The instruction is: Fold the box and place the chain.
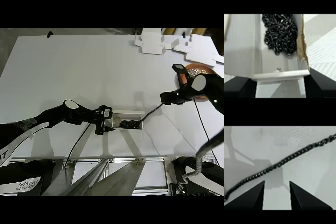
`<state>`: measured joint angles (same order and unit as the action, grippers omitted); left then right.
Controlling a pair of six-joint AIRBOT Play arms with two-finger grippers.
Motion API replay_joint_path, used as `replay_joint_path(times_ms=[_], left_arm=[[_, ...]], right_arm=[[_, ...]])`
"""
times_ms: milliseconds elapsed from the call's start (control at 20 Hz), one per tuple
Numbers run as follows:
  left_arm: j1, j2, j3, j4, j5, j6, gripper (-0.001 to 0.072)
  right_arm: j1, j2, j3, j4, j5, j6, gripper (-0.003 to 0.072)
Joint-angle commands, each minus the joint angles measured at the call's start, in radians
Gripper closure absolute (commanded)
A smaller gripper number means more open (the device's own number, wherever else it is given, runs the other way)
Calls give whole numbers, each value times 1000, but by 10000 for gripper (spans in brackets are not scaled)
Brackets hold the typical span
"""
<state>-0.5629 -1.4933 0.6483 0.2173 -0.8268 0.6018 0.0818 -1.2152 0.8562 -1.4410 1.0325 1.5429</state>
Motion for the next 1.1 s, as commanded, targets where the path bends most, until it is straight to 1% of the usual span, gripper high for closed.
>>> replay_joint_path(times_ms=[0,200,400,450,500,600,650,700,750,900,1050], left_arm=[[0,1,0,0,0,0,538],[0,1,0,0,0,0,538],[0,1,0,0,0,0,538],[0,1,0,0,0,0,538],[0,1,0,0,0,0,538],[0,1,0,0,0,0,538],[0,1,0,0,0,0,538],[0,1,0,0,0,0,538],[0,1,0,0,0,0,538],[0,1,0,0,0,0,538],[0,1,0,0,0,0,538]], right_arm=[[-2,-84,-9,-3,-46,0,344],[-2,-145,-9,-2,-84,0,345],[-2,-185,-9,-2,-90,0,356],[-2,-185,-9,-2,-98,0,415],[-2,-185,-9,-1,-100,0,455],[-2,-185,-9,5,-99,0,466],[-2,-184,-9,5,-94,0,497],[-2,-183,-9,5,-83,-4,613],[3,-177,-9,4,-71,-8,664],[30,-118,-9,5,-53,-26,665],[64,-13,-9,5,14,-26,665]])
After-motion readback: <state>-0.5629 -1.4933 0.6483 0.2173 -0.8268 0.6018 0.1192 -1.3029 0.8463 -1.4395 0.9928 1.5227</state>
